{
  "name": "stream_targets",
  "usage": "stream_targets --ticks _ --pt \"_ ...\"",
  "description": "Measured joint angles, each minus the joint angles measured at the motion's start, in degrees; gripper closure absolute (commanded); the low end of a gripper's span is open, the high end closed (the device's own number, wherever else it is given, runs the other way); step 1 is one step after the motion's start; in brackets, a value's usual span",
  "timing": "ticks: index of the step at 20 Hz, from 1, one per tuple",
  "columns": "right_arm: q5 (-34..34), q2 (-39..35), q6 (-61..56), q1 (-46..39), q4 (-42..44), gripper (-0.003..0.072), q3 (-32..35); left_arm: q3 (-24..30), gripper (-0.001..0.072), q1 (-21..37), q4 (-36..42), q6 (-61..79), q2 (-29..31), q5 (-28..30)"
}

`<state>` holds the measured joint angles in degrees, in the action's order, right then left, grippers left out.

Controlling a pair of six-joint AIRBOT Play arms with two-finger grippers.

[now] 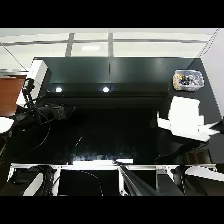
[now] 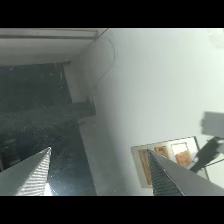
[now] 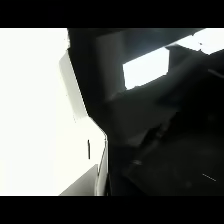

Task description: Fold the box and place the chain.

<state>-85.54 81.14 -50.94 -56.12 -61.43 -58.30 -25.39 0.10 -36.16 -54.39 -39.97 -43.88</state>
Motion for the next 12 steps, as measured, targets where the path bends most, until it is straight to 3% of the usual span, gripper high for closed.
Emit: stream_targets --ticks 2,9,12 --pt "-0.5 -0.5 0.1 3.1 2.7 0.0674 0.8 0.0 -0.0001 0.0 0.0 0.0 0.0 -0.1" --pt "-3.4 -1.4 0.2 18.4 13.0 0.0674 5.7 0.0 0.0009 0.0 0.0 0.0 0.0 -0.2" --pt "0.4 -5.3 0.0 26.5 19.3 0.0674 11.5 0.3 0.0009 0.0 0.6 0.0 0.0 -0.2"
